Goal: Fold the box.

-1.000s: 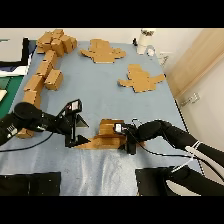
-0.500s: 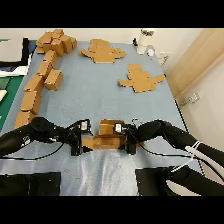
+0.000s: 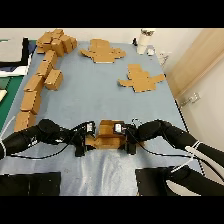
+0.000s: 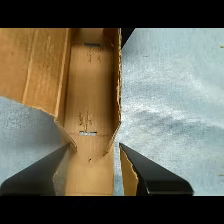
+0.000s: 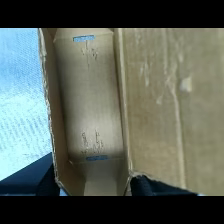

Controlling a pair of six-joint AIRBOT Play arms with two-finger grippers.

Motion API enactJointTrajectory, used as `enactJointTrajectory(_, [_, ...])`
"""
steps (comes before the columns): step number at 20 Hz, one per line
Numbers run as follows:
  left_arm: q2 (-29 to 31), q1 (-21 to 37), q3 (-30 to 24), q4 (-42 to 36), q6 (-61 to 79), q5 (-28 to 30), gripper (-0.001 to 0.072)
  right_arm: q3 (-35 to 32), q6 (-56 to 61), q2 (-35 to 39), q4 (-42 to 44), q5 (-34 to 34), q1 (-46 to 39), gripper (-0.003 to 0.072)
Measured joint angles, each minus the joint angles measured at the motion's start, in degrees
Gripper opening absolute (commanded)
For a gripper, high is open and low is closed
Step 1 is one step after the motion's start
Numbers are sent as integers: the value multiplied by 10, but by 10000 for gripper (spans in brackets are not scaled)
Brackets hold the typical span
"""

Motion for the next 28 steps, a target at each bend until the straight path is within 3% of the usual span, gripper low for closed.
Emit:
enactJointTrajectory(1, [-1, -1, 0, -1, 0, 2, 271, 0, 0, 0, 0, 0, 0, 503])
enactJointTrajectory(2, [-2, -1, 0, -1, 1, 4, 235, 0, 0, 0, 0, 0, 0, 503])
enactJointTrajectory(7, [-3, -2, 1, -10, 17, 17, 222, 0, 0, 0, 0, 0, 0, 503])
enactJointTrajectory(8, [-3, -3, 1, -18, 23, 18, 121, 0, 0, 0, 0, 0, 0, 503])
enactJointTrajectory(9, [-3, -5, 1, -26, 30, 20, 105, 0, 0, 0, 0, 0, 0, 503])
enactJointTrajectory(22, [-15, -29, 2, -87, 59, 21, 106, 0, 0, 0, 0, 0, 0, 503])
enactJointTrajectory(23, [-18, -32, 2, -89, 60, 22, 130, 0, 0, 0, 0, 0, 0, 503])
enactJointTrajectory(25, [-21, -37, 2, -91, 62, 28, 470, 0, 0, 0, 0, 0, 0, 503])
enactJointTrajectory(28, [-24, -40, 2, -94, 63, 34, 488, 0, -2, 0, 0, 0, 0, 503])
